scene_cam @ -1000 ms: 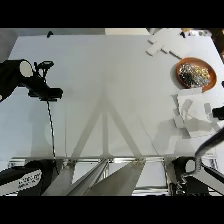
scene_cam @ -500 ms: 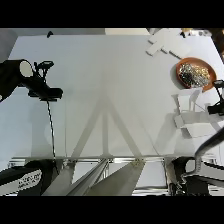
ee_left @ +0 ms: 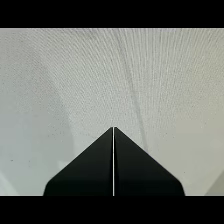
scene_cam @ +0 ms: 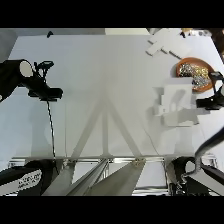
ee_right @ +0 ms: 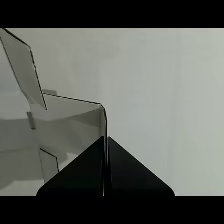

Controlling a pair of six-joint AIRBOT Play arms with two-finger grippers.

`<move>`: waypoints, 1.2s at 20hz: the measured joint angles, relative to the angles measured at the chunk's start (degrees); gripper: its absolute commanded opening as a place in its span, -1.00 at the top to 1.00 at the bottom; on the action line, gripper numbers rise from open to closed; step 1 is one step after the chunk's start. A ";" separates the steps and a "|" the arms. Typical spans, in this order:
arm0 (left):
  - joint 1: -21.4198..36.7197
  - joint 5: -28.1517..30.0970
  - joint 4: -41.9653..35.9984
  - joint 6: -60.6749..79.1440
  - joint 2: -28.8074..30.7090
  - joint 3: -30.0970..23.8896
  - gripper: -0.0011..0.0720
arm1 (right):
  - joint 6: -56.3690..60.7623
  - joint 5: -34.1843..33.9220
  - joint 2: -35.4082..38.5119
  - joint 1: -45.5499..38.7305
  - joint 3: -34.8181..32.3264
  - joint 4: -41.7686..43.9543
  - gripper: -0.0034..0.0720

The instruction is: Fold the box and place the chain.

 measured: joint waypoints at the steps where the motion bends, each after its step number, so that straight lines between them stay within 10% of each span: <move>1: 0.00 0.00 0.00 0.00 0.00 0.00 0.94 | -0.20 -0.74 3.34 2.78 -2.27 4.48 0.88; 8: 0.00 0.00 0.00 0.00 0.00 0.00 0.94 | 8.17 -10.03 23.41 24.57 -19.17 21.35 0.88; 19: -0.02 4.37 -2.16 0.11 -0.02 -0.02 0.94 | 13.20 -13.44 28.33 39.21 -23.58 24.20 0.87; 20: -0.02 5.03 -2.47 0.48 -0.04 -0.02 0.72 | 13.22 -13.60 28.37 39.39 -23.63 24.17 0.87; 21: -0.02 5.79 -3.13 0.94 -0.09 -0.02 0.06 | 13.27 -13.60 28.39 39.52 -23.67 24.20 0.87; 24: -0.04 6.21 -13.77 11.30 -1.16 -0.02 -0.20 | 13.38 -13.64 28.41 39.71 -23.69 24.22 0.87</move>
